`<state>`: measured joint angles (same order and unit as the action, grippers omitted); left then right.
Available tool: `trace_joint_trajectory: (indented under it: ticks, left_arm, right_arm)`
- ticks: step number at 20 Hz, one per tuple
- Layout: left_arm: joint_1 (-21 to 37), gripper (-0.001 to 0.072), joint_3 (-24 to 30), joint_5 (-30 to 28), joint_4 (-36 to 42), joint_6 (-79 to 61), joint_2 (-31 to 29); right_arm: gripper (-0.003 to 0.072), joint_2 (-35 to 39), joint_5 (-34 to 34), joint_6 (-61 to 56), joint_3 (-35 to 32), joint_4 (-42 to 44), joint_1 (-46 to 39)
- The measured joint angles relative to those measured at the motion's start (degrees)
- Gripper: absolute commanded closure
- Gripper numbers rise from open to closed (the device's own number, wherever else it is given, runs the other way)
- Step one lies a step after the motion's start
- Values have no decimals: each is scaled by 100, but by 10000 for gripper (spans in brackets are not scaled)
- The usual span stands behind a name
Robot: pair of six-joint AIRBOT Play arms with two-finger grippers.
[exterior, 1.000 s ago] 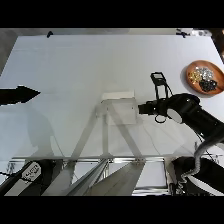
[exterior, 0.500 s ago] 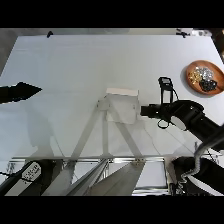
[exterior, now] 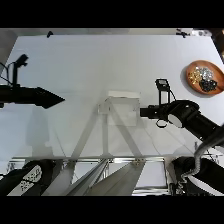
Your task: Fold the box and place the chain.
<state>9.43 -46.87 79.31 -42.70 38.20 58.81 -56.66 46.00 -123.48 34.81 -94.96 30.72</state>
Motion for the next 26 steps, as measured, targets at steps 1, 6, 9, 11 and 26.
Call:
trace_joint_trajectory:
  ticks: [1, 6, 9, 11, 26]
  left_arm:
    - [-308, 18, 0, -11, -74, -192, 0]
    - [-1738, 18, 0, -540, -358, -697, 2]
    - [-2321, 20, 2, -1233, -481, -796, 42]
    - [-2588, 19, 2, -1652, -520, -815, 103]
    - [-3672, 19, 2, -2870, -245, -1438, 997]
  right_arm:
    - [681, -2, 17, 199, 2, 133, -136]
    - [681, -11, 240, 1147, 0, 730, -883]
    - [681, -17, 586, 1576, 17, 859, -1246]
    - [681, -37, 828, 1875, 109, 907, -1412]
    - [681, -1025, 1646, 2583, 931, 986, -1631]
